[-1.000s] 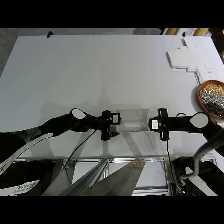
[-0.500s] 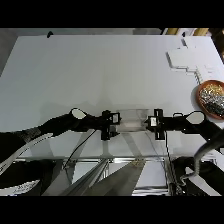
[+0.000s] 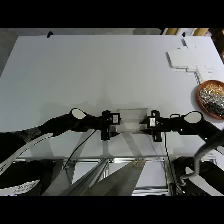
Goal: Fold the box and place the chain.
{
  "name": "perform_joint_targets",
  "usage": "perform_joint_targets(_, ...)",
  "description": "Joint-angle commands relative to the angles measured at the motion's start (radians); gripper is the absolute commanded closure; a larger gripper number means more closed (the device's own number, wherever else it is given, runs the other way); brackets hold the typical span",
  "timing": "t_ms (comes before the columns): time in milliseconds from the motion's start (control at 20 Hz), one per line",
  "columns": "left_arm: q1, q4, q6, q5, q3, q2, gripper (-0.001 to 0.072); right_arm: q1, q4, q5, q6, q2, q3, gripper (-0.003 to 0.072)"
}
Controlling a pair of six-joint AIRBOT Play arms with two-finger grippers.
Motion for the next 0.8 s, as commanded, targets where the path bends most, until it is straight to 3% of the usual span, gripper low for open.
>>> perform_joint_targets(0, 0.0, -0.001, -0.001, 0.001, 0.0, 0.0, 0.0377, -0.04, -0.084, 0.002, 0.104, 0.042, 0.0, 0.037)
perform_joint_targets(300, 0.0, -0.001, -0.001, 0.002, 0.0, 0.0, 0.0376, -0.217, -0.198, 0.029, 0.431, 0.247, 0.0, 0.0389)
perform_joint_targets(400, 0.0, -0.001, -0.001, 0.002, 0.0, 0.0, 0.0377, -0.262, -0.193, 0.032, 0.51, 0.294, 0.0, 0.047)
perform_joint_targets(500, 0.0, -0.001, -0.001, 0.002, 0.0, 0.0, 0.0377, -0.281, -0.19, 0.032, 0.603, 0.319, 0.0, 0.0672)
perform_joint_targets(750, 0.0, -0.001, -0.001, 0.001, 0.0, 0.0, 0.0377, -0.361, -0.196, -0.088, 1.034, 0.317, 0.0, 0.067)
